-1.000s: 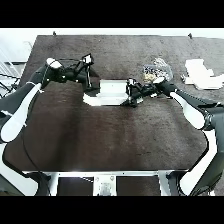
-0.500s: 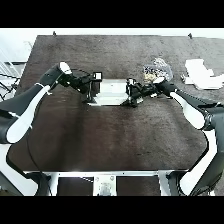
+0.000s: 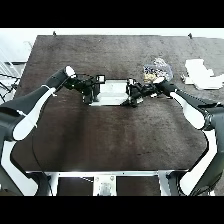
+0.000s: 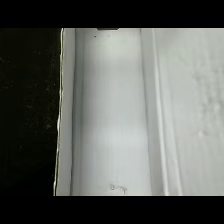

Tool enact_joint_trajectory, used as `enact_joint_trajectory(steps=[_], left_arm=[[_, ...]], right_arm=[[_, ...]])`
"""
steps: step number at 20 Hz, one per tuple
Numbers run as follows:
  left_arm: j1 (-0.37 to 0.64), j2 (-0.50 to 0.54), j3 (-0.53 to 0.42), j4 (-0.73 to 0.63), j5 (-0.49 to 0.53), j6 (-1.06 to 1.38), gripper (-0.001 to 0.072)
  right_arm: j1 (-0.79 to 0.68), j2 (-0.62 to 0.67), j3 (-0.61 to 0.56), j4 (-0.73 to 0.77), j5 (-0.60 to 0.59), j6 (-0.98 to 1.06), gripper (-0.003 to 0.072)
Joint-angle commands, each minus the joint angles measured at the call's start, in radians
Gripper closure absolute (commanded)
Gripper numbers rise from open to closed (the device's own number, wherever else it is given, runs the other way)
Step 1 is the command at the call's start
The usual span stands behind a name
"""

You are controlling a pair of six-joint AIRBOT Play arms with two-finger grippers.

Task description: Fold the box and place the chain.

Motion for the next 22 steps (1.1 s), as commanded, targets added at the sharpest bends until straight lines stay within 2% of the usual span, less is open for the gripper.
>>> enact_joint_trajectory(steps=[1,2,4,15,16,18,19,21,22], left_arm=[[0.0,-0.002,0.0,-0.002,0.018,0.0,0.0316],[0.0,-0.003,0.0,-0.002,0.018,0.0,0.0318],[0.0,-0.005,0.0,-0.011,0.018,0.0,0.0482],[0.0,-0.043,0.0,-0.211,0.023,0.06,0.048],[0.0,-0.044,0.0,-0.212,0.026,0.06,0.0454],[0.0,-0.044,0.0,-0.215,0.033,0.06,0.0198],[0.0,-0.044,0.0,-0.215,0.037,0.06,0.0166],[0.0,-0.044,0.0,-0.216,0.034,0.06,0.0161],[0.0,-0.044,0.0,-0.216,0.035,0.06,0.004]], right_arm=[[0.0,0.001,0.0,0.0,0.0,0.0,0.0117],[0.0,0.001,0.0,0.0,0.0,0.0,0.0117],[0.0,0.001,0.0,0.0,0.0,0.0,0.0117],[0.0,0.001,0.0,0.0,0.0,0.0,0.0116],[0.0,0.001,0.0,0.0,0.0,0.0,0.0117],[0.0,0.001,0.0,0.0,0.0,0.0,0.0117],[0.0,0.001,0.0,0.0,0.0,0.0,0.0116],[0.0,0.001,0.0,0.0,0.0,0.0,0.0117],[0.0,0.001,0.0,0.0,0.0,0.0,0.0117]])
